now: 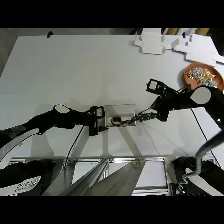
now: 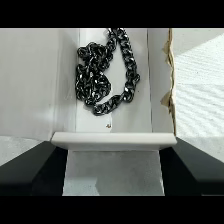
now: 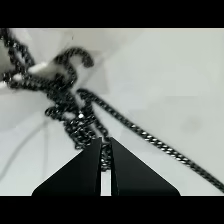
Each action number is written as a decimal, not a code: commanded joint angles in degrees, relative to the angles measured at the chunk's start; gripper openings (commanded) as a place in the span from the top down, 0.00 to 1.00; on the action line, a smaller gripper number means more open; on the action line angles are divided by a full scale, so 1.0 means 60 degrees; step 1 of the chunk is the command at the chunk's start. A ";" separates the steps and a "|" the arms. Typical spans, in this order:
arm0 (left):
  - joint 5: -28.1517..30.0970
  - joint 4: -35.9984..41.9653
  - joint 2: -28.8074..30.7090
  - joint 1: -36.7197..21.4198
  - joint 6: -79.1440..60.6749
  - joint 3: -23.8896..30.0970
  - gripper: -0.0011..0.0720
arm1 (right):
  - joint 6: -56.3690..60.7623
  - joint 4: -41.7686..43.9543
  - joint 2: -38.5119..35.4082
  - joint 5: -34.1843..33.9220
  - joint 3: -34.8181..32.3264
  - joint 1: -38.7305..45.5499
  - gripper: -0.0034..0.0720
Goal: Fold the box and place the chain.
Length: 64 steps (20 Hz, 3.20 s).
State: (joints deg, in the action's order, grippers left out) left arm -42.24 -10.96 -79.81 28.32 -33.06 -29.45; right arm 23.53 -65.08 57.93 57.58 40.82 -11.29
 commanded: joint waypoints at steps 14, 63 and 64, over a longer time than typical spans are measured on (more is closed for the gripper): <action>0.0004 0.0000 0.0004 -0.0004 0.0000 -0.0007 0.61 | -0.4018 0.1566 0.1967 -0.0645 -0.0295 -0.1599 0.54; 0.0004 -0.0004 0.0004 -0.0004 -0.0004 -0.0007 0.61 | 0.0739 0.2109 -0.0342 -0.2433 -0.0168 -0.3632 0.60; 0.0000 -0.0004 0.0004 -0.0004 -0.0004 -0.0007 0.61 | 0.0943 0.1781 -0.0583 -0.2266 -0.0168 -0.3359 0.58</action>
State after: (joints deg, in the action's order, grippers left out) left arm -42.24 -10.96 -79.81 28.32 -33.06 -29.45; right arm 23.64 -48.62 56.60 42.89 39.77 -33.28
